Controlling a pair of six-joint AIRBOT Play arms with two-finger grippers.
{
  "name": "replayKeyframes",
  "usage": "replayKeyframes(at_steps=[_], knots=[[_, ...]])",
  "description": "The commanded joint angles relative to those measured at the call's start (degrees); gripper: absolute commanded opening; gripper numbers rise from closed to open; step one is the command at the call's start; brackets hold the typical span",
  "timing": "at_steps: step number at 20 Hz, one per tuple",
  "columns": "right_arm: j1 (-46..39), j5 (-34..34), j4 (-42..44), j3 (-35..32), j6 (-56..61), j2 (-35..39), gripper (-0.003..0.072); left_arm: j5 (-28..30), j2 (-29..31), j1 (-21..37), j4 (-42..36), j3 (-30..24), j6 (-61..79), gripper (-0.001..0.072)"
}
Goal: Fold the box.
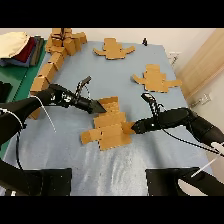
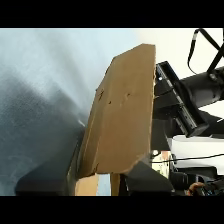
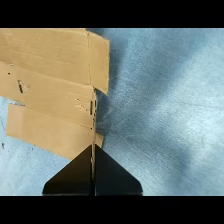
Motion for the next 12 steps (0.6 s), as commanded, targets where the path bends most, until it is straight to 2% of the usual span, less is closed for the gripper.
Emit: replayKeyframes(at_steps=[1,8,9,10,12], knots=[[0.02,0.0,0.0,-0.02,0.0,0.04,0.0002,1.36,-0.61,-1.16,2.27,0.07,0.42,0.0288],[0.02,-0.02,-0.61,-0.02,0.0,0.04,0.0002,4.24,-0.66,-3.56,1.97,2.69,3.61,0.0272],[0.02,-0.02,-0.94,-0.02,0.0,0.04,0.0002,4.2,-0.66,-3.52,1.99,2.91,3.89,0.0079],[0.02,-0.02,-1.05,-0.02,0.0,0.04,0.0002,4.22,-0.66,-3.52,2.01,3.02,4.46,0.0035],[0.02,-0.02,-1.2,-0.02,0.0,0.04,0.0003,4.17,-0.68,-3.58,2.16,3.02,4.83,0.0034]])
